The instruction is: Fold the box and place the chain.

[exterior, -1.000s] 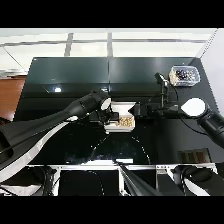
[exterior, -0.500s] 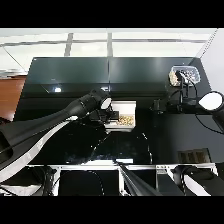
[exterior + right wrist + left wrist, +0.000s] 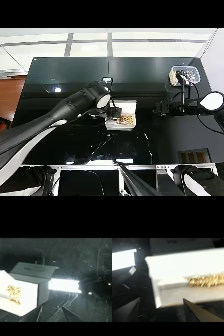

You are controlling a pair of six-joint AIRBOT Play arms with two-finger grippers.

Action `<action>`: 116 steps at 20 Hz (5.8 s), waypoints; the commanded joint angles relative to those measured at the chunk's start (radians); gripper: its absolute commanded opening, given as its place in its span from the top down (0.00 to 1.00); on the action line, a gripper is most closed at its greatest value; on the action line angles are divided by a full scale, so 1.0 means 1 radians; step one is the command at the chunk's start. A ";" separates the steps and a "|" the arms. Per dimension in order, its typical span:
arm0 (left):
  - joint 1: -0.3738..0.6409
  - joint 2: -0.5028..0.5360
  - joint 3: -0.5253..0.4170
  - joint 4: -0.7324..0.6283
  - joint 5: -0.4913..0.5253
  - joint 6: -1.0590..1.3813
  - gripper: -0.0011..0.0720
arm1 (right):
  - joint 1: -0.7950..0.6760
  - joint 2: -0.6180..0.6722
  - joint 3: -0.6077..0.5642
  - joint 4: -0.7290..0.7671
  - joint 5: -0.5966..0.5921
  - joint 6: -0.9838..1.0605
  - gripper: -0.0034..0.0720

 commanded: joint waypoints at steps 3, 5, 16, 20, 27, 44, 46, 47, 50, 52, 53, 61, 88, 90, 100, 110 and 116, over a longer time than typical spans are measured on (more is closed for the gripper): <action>0.122 0.235 -0.236 0.280 -0.113 0.121 0.15 | -0.001 0.000 0.000 -0.005 -0.019 0.000 0.58; 0.305 0.275 -0.360 0.135 -0.001 0.120 0.15 | -0.001 0.000 0.000 -0.004 -0.034 0.000 0.58; 0.683 0.151 -0.559 -1.071 0.274 1.928 0.00 | -0.001 0.000 0.000 -0.004 -0.054 0.000 0.58; 0.531 0.135 -0.559 -1.066 0.306 2.430 0.00 | -0.001 0.000 0.000 -0.003 -0.053 0.001 0.58; 0.500 0.038 -0.541 -1.067 0.371 2.467 0.00 | -0.001 0.000 0.000 -0.003 -0.061 0.005 0.58; 0.420 0.007 -0.535 -1.130 0.430 2.483 0.00 | 0.001 -0.004 -0.015 0.002 -0.102 0.005 0.58; 0.410 0.007 -0.535 -1.130 0.434 2.483 0.01 | 0.001 -0.005 -0.015 0.003 -0.109 0.005 0.58; 0.406 0.007 -0.535 -1.128 0.439 2.483 0.04 | 0.002 -0.005 -0.015 0.004 -0.114 0.005 0.58; 0.400 0.007 -0.535 -1.123 0.444 2.483 0.38 | 0.017 -0.012 -0.016 0.006 -0.164 0.005 0.51; 0.400 0.007 -0.535 -1.123 0.444 2.483 0.43 | 0.062 -0.040 -0.015 0.028 -0.237 -0.003 0.00; 0.400 0.007 -0.535 -1.123 0.444 2.483 0.43 | 0.082 -0.066 -0.010 0.064 -0.297 -0.006 0.00; 0.400 0.007 -0.535 -1.123 0.444 2.483 0.43 | 0.153 -0.352 0.160 0.467 -0.235 -0.803 0.00; 0.400 0.007 -0.535 -1.122 0.443 2.483 0.43 | 0.284 -0.330 0.161 0.222 0.047 -1.308 0.00; 0.400 0.007 -0.535 -1.122 0.443 2.483 0.43 | 0.285 -0.327 0.161 0.223 0.016 -1.308 0.00; 0.400 0.007 -0.535 -1.123 0.443 2.483 0.43 | 0.285 -0.287 0.162 0.223 0.019 -1.253 0.61; 0.400 0.007 -0.535 -1.123 0.443 2.483 0.43 | 0.314 -0.288 0.161 0.187 0.025 -1.252 0.63; 0.400 0.007 -0.535 -1.123 0.444 2.483 0.43 | 0.314 -0.288 0.161 0.181 0.027 -1.250 0.63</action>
